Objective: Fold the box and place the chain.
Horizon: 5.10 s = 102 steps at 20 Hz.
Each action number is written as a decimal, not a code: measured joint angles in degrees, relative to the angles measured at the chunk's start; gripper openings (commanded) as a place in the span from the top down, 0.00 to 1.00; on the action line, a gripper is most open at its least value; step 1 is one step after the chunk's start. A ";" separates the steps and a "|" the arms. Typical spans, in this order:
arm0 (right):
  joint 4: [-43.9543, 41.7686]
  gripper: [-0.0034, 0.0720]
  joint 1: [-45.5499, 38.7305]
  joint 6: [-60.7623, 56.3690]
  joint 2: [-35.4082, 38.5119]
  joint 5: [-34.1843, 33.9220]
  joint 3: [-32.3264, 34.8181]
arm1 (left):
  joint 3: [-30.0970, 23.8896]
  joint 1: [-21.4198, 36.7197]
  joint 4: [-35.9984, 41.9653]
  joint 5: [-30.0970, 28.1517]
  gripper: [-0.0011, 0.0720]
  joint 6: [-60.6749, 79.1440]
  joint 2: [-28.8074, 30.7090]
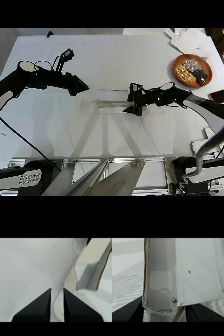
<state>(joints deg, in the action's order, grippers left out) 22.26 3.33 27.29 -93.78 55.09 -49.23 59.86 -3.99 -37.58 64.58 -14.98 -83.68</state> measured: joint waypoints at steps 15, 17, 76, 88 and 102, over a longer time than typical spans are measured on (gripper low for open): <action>0.00 0.41 0.00 0.02 0.00 0.00 0.00 | -1.16 -8.04 -10.32 -2.93 0.67 22.56 -4.20; -0.02 0.41 0.00 0.02 0.00 -0.02 0.00 | -1.16 -8.63 -10.43 -2.08 0.66 24.70 -5.53; 0.00 0.41 0.00 0.04 0.00 -0.02 0.00 | -1.16 -10.67 -11.19 1.36 0.61 30.08 -8.00; 0.02 0.41 0.00 0.02 0.00 0.04 0.00 | -1.16 -10.73 -5.51 -1.44 0.79 33.03 -8.02; -0.04 0.41 -0.02 0.00 0.00 -0.11 0.00 | -1.16 -11.43 -1.95 0.07 0.68 33.14 -10.27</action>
<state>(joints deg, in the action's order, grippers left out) 22.22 3.31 27.29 -93.78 54.98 -49.23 58.70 -15.42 -39.53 64.64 18.15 -93.95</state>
